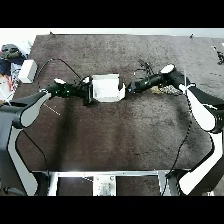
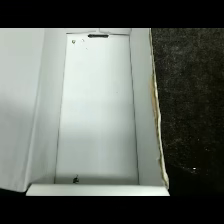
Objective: Fold the box and place the chain.
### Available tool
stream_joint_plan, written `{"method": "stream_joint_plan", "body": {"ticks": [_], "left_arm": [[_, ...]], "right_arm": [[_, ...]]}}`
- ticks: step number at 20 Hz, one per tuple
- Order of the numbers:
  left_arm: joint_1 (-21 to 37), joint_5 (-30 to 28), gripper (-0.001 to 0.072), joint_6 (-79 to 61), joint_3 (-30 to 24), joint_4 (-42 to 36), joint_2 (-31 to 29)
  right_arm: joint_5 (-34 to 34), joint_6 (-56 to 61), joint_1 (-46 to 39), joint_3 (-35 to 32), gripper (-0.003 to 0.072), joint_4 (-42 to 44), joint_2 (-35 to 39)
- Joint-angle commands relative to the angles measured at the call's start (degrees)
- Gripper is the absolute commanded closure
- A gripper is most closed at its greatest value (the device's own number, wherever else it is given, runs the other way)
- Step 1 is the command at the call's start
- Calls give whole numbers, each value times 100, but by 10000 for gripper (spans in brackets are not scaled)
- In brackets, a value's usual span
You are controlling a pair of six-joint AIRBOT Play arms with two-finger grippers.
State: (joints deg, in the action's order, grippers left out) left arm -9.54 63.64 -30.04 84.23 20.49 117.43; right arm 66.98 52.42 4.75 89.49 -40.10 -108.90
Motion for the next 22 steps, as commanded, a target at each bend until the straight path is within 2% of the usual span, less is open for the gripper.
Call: {"method": "stream_joint_plan", "body": {"ticks": [1,6,15,17,22], "left_arm": [[7,0,363,0,4,0,2],[7,0,363,0,4,0,2],[7,2,363,0,4,0,2],[7,2,363,0,4,0,2],[7,2,363,0,4,0,4]], "right_arm": [[68,42,273,240,249,66,13],[31,772,597,538,249,-645,-7],[-463,1370,1167,538,253,-1357,-4],[-568,1622,1281,538,348,-1657,-4],[-809,2312,1582,540,343,-2601,-7]]}}
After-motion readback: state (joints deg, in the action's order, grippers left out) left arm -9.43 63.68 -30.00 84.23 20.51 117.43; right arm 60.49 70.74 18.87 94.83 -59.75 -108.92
